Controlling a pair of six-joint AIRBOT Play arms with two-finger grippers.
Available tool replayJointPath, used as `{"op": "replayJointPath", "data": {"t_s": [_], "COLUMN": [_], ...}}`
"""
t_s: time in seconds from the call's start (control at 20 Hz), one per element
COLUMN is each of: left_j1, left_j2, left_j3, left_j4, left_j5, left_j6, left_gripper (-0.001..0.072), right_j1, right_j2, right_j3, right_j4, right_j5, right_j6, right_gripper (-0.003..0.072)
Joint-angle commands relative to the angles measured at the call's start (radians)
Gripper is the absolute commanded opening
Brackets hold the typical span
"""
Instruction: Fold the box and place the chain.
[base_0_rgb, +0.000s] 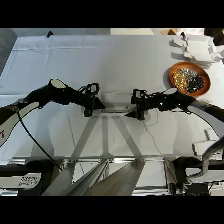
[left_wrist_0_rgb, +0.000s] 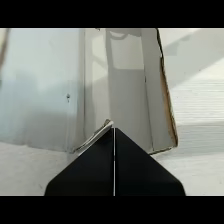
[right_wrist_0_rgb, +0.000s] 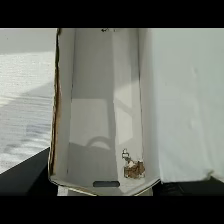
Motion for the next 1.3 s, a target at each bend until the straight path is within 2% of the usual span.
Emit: {"op": "replayJointPath", "data": {"t_s": [0.0, 0.2, 0.4, 0.6, 0.75, 0.85, 0.95, 1.1, 1.25], "left_j1": [0.003, 0.010, 0.065, 0.164, 0.235, 0.237, 0.236, 0.236, 0.228], "left_j2": [0.029, 0.126, 0.224, 0.320, 0.320, 0.319, 0.319, 0.318, 0.309], "left_j3": [0.000, 0.000, 0.000, 0.000, -0.004, -0.023, -0.051, -0.105, -0.159], "left_j4": [0.001, 0.001, 0.019, 0.154, 0.319, 0.513, 0.612, 0.624, 0.562], "left_j5": [-0.005, -0.006, -0.037, -0.055, -0.018, 0.064, 0.092, 0.087, 0.089], "left_j6": [-0.003, -0.043, -0.221, -0.540, -0.879, -1.202, -1.433, -1.537, -1.555], "left_gripper": [0.0006, 0.0007, 0.0005, 0.0004, 0.0004, 0.0004, 0.0005, 0.0005, 0.0007], "right_j1": [0.000, 0.000, 0.000, 0.000, 0.000, 0.000, 0.000, 0.000, 0.000], "right_j2": [0.001, 0.001, 0.001, 0.001, 0.001, 0.001, 0.001, 0.001, 0.001], "right_j3": [0.001, 0.001, 0.001, 0.001, 0.001, 0.001, 0.001, 0.001, 0.001], "right_j4": [0.000, 0.000, 0.000, 0.000, 0.000, 0.000, 0.000, 0.000, 0.000], "right_j5": [-0.001, -0.001, -0.001, -0.001, -0.001, -0.001, -0.001, -0.001, -0.001], "right_j6": [0.000, 0.000, 0.000, 0.000, 0.000, 0.000, 0.000, 0.000, 0.000], "right_gripper": [0.0538, 0.0538, 0.0538, 0.0538, 0.0538, 0.0538, 0.0538, 0.0538, 0.0538]}}
